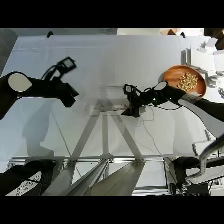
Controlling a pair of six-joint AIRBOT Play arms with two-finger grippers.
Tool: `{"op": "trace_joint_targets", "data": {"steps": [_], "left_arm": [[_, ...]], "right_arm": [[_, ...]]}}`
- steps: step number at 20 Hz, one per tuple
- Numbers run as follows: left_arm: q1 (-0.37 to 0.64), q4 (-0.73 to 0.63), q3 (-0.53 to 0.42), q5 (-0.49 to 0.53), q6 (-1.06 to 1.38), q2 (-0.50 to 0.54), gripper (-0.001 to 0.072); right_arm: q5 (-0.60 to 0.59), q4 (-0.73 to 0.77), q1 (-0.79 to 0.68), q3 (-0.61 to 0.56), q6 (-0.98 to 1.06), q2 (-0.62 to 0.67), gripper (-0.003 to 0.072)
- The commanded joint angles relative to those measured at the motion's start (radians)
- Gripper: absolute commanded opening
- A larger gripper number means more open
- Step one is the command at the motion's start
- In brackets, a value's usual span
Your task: Fold the box and place the chain.
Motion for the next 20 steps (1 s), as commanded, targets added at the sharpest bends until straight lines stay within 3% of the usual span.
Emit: {"op": "trace_joint_targets", "data": {"steps": [1,7,9,14,20], "left_arm": [[0.060,0.029,-0.061,0.003,-0.291,-0.042,0.0010],[0.016,-0.108,-0.171,0.095,-0.320,-0.187,0.0009],[-0.003,-0.124,-0.171,0.114,-0.320,-0.223,0.0009],[-0.056,-0.340,-0.171,0.159,-0.263,-0.287,0.0008],[-0.073,-0.399,-0.171,0.133,-0.264,-0.296,0.0008]], "right_arm": [[0.000,0.000,0.000,0.000,0.000,0.001,0.0526],[0.000,0.000,0.000,0.000,0.000,0.001,0.0526],[0.000,0.000,0.000,0.000,0.000,0.001,0.0526],[0.000,0.000,0.000,0.000,0.000,0.001,0.0526],[0.000,0.000,0.000,0.000,0.000,0.001,0.0526]]}}
